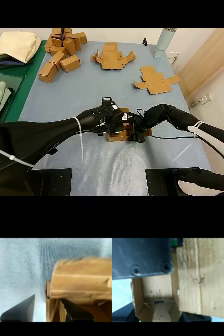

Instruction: Fold the box.

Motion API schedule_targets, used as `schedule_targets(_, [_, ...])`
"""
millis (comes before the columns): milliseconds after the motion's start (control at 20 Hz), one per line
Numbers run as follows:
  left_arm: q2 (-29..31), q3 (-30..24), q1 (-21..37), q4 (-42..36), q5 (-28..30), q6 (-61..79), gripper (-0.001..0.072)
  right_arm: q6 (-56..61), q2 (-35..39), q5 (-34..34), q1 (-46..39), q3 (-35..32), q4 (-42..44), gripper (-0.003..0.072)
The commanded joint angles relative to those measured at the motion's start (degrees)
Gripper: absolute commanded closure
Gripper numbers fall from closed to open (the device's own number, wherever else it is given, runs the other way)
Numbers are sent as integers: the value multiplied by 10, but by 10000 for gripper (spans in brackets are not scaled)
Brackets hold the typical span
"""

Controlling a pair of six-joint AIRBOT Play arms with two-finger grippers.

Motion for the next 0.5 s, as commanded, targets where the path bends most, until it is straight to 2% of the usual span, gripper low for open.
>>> schedule_targets(0, [-24,24,0,10,-40,17,261,0,0,0,0,0,0,88])
schedule_targets(200, [-27,24,-1,10,-39,17,261,0,0,0,0,0,0,88])
schedule_targets(400, [-27,24,-1,7,-15,17,273,0,0,0,0,0,0,88])
schedule_targets(450, [-27,24,-1,5,-8,17,440,0,0,0,0,0,0,88])
